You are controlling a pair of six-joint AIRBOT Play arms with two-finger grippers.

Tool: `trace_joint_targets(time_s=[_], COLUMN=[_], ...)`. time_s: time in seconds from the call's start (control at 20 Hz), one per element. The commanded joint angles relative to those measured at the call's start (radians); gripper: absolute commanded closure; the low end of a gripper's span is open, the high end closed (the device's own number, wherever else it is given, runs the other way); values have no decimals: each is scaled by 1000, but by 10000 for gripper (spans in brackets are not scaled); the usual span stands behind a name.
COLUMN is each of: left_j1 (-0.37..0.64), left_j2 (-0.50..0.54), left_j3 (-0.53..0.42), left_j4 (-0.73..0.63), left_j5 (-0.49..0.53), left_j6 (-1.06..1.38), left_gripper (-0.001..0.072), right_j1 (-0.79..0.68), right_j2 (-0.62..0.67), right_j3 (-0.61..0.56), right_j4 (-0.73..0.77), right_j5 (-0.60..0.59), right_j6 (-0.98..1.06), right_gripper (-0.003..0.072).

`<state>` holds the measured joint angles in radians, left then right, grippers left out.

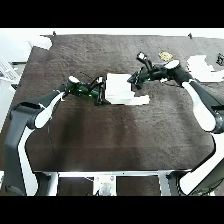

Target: Fold the box and place the chain.

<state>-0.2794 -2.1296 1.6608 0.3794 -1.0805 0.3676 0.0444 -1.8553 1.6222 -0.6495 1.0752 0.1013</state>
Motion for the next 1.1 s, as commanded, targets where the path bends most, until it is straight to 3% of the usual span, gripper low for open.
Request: trace_joint_targets(time_s=[0.0,0.2,0.3,0.55,1.05], left_j1=[0,0,0,0,0], left_j2=[0,0,0,0,0], left_j3=[0,0,0,0,0], left_j4=[2,2,2,2,2], left_j5=[-2,-2,-2,-2,-2], left_j6=[-1,-1,-1,-1,-1], left_gripper=[359,359,359,359,359], right_j1=[-23,-28,-28,-27,-1], right_j2=[129,288,286,233,176], right_j3=[-38,-217,-275,-372,-372], right_j4=[-76,-155,-203,-208,-162], right_j5=[45,14,14,-26,-101], right_j6=[32,17,-10,-164,-219], right_gripper=[680,663,13,12,15])
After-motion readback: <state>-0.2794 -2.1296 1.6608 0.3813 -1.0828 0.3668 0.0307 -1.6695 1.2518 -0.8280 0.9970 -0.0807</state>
